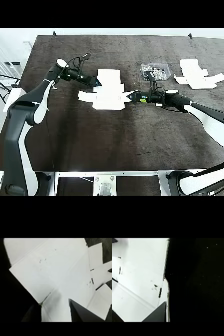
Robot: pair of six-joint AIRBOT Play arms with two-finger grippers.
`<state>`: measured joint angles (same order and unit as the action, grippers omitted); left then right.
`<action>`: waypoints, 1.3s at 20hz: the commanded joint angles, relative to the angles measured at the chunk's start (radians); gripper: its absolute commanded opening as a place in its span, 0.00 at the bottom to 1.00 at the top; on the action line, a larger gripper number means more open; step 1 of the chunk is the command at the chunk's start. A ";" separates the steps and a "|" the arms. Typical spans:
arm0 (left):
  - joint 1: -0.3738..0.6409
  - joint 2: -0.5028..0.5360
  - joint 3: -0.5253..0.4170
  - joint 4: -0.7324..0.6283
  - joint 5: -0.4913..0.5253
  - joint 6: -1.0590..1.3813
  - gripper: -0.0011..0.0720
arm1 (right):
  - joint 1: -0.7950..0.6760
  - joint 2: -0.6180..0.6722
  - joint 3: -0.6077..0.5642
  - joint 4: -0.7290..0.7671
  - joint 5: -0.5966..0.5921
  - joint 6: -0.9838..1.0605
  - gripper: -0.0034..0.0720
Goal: Fold the box and place the chain.
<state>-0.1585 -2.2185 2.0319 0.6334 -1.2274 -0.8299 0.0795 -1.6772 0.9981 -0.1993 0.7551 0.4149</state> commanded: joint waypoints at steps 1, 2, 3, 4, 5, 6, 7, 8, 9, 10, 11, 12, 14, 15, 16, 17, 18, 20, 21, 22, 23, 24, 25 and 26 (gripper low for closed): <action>0.000 -0.007 0.001 -0.029 -0.022 0.000 0.66 | 0.000 0.000 -0.001 0.000 0.001 -0.005 0.06; -0.001 -0.009 0.001 -0.028 -0.028 0.000 0.66 | 0.000 0.000 -0.001 0.000 0.001 -0.005 0.06; -0.001 -0.009 0.001 -0.029 -0.039 0.001 0.65 | 0.000 0.000 -0.001 0.000 0.000 -0.005 0.06; -0.001 -0.010 0.001 -0.029 -0.039 0.002 0.65 | 0.000 0.000 -0.001 0.001 0.000 -0.005 0.06; -0.001 -0.009 0.001 -0.032 -0.038 0.002 0.50 | 0.000 0.000 -0.001 0.001 0.000 -0.006 0.06; -0.001 -0.009 0.001 -0.034 -0.040 0.010 0.46 | 0.000 0.000 -0.001 0.001 0.000 -0.009 0.06; -0.001 -0.009 0.001 -0.040 -0.040 0.020 0.46 | 0.000 0.000 -0.001 0.001 0.000 -0.008 0.06; -0.001 -0.010 0.001 -0.050 -0.039 0.027 0.39 | 0.000 0.000 -0.001 0.000 0.000 -0.008 0.06; -0.001 -0.010 0.001 -0.071 -0.040 0.037 0.39 | 0.000 0.000 -0.001 0.000 0.000 -0.008 0.06; -0.001 -0.010 0.001 -0.090 -0.040 0.046 0.35 | 0.000 0.000 -0.001 0.000 0.000 -0.008 0.06; -0.001 -0.009 0.001 -0.095 -0.046 0.049 0.22 | 0.000 0.000 -0.001 0.000 0.000 -0.008 0.06; -0.001 -0.010 0.001 -0.095 -0.056 0.053 0.16 | 0.000 0.000 -0.001 0.000 0.000 -0.008 0.06; -0.001 -0.013 0.001 -0.096 -0.068 0.055 0.15 | 0.000 0.000 -0.001 0.000 0.000 -0.008 0.06; -0.001 -0.017 0.001 -0.099 -0.074 0.064 0.04 | 0.000 0.000 -0.001 0.000 0.000 -0.009 0.06; -0.001 -0.021 0.001 -0.108 -0.082 0.087 0.04 | 0.000 0.000 -0.001 0.000 0.000 -0.009 0.06; -0.001 -0.022 0.000 -0.119 -0.100 0.126 0.04 | 0.000 0.000 -0.001 0.000 0.000 -0.009 0.08; -0.001 -0.021 -0.001 -0.128 -0.117 0.166 0.04 | -0.001 0.000 -0.001 -0.002 0.000 -0.009 0.25; 0.000 -0.021 -0.001 -0.146 -0.153 0.264 0.04 | -0.012 0.001 -0.001 -0.001 0.001 -0.009 0.36; -0.001 -0.021 -0.001 -0.148 -0.173 0.320 0.04 | -0.021 0.002 -0.001 0.002 0.002 -0.008 0.36; -0.001 -0.021 -0.001 -0.148 -0.192 0.366 0.04 | -0.030 0.005 -0.001 0.002 0.006 -0.008 0.36; -0.001 -0.021 -0.001 -0.149 -0.211 0.403 0.04 | -0.045 0.010 -0.001 0.002 0.019 -0.008 0.36; -0.001 -0.021 -0.001 -0.149 -0.233 0.451 0.03 | -0.066 0.017 -0.001 0.002 0.037 -0.008 0.36; 0.000 -0.021 -0.002 -0.150 -0.249 0.492 0.03 | -0.091 0.027 -0.001 0.002 0.046 -0.008 0.36; 0.000 -0.021 -0.003 -0.156 -0.258 0.522 0.03 | -0.118 0.035 -0.001 0.002 0.048 -0.008 0.37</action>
